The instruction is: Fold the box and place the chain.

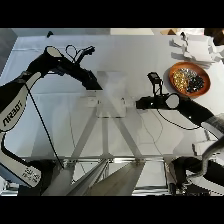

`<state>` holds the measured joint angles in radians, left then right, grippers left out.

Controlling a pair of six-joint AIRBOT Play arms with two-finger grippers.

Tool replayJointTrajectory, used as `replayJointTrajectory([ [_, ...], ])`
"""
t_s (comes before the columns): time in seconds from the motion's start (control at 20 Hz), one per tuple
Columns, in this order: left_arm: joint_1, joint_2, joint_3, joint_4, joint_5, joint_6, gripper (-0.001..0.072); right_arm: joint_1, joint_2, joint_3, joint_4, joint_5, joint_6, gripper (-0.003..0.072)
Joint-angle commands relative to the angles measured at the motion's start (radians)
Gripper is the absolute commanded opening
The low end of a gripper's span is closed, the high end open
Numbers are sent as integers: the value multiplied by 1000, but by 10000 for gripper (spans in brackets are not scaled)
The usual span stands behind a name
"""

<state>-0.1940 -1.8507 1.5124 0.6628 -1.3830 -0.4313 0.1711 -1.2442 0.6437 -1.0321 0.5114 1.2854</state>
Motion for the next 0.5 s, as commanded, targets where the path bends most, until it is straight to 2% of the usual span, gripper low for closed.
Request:
replayJointTrajectory([
  [0.0, -27, -12, 6, 31, 13, 77, 697, 1, 0, 0, 0, 0, 0, 11],
  [0.15, -59, -15, 6, 87, 48, 127, 681, 1, 0, 0, 0, 0, 0, 11],
  [0.2, -63, -19, 6, 87, 48, 150, 582, 1, 0, 0, 0, 0, 0, 11],
  [0.25, -68, -23, 6, 86, 48, 167, 513, 1, 0, 0, 0, 0, 0, 11],
  [0.45, -69, -39, 5, 86, 48, 205, 506, 1, 0, 0, 0, 0, 0, 11],
])
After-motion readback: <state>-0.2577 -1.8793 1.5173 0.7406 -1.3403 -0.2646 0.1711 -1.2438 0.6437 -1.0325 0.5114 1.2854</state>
